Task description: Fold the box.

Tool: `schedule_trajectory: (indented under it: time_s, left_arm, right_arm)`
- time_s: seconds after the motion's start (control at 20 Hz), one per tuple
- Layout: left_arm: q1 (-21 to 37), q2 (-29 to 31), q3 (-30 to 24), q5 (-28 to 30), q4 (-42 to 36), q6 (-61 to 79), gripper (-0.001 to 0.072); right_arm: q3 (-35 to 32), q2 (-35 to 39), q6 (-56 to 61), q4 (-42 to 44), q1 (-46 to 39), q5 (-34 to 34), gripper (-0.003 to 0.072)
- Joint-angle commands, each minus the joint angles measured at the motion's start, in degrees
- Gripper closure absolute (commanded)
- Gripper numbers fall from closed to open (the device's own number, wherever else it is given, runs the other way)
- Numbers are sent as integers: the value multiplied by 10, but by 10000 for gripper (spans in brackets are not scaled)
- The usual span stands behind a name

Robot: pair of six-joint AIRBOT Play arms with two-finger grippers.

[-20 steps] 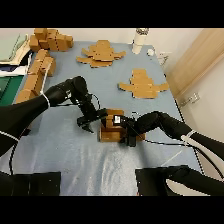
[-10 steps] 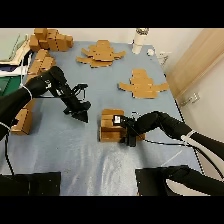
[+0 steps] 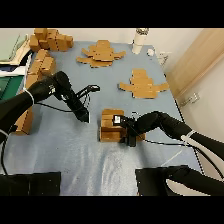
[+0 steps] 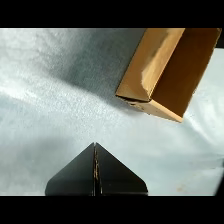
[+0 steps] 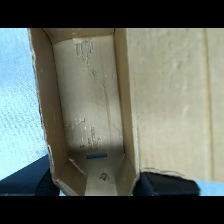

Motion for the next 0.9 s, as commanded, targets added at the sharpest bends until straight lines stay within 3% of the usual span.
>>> schedule_trajectory:
  time_s: [0.0, 0.15, 0.2, 0.25, 0.3, 0.5, 0.85]
  left_arm:
    - [-4, 71, -113, 128, -63, 156, 703]
    - [-4, 163, -271, 177, -206, 458, 694]
    - [-7, 180, -308, 198, -224, 514, 633]
    - [-13, 186, -335, 228, -238, 539, 213]
    - [-22, 185, -348, 256, -252, 541, -2]
    - [-58, 163, -343, 313, -295, 546, -2]
    - [-91, 137, -325, 334, -303, 551, -2]
  right_arm:
    - [0, 0, 0, 0, 0, 0, 150]
    - [0, 0, 0, 0, 0, 0, 150]
    - [0, 0, 0, 0, 0, 0, 150]
    - [0, 0, 0, 0, 0, 0, 150]
    - [0, 0, 0, 0, 0, 0, 150]
    - [0, 0, 0, 0, 0, 0, 150]
    - [0, 0, 0, 0, 0, 0, 150]
